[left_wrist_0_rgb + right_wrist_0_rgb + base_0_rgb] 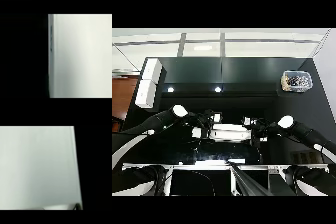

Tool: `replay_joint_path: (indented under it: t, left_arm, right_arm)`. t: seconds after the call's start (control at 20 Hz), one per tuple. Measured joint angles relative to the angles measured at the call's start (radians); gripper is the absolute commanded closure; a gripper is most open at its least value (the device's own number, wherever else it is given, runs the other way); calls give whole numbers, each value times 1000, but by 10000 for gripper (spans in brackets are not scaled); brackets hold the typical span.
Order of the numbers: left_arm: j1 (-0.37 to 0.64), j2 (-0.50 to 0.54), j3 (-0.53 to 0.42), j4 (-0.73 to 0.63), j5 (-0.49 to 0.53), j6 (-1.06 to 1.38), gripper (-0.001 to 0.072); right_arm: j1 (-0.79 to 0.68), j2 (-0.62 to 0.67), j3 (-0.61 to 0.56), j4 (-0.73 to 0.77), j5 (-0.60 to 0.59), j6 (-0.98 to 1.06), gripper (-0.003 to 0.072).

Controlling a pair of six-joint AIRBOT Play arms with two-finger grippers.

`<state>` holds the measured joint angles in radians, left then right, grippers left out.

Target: Fold the box and place the chain.

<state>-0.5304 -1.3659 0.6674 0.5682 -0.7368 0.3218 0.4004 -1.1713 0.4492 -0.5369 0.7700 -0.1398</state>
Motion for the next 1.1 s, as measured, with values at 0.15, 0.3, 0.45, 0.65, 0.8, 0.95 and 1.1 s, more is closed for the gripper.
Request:
replay_joint_path:
  t: [0.15,0.3,0.45,0.65,0.8,0.95,1.1]
  left_arm:
    - [0,0,0,0,0,0,683]
    - [0,0,0,0,0,0,683]
    - [0,0,0,0,0,0,683]
    - [0,0,0,0,0,0,683]
    - [0,0,0,0,0,0,683]
    - [0,0,0,0,0,0,682]
    - [0,0,0,0,-2,0,682]
  right_arm:
    - [0,0,0,2,-2,-1,5]
    - [8,0,0,0,-9,0,5]
    - [21,1,0,-6,-25,11,5]
    - [35,1,0,-17,-46,26,5]
    - [41,1,0,-24,-51,31,6]
    - [42,1,0,-27,-60,35,440]
    - [43,1,0,-29,-56,35,440]
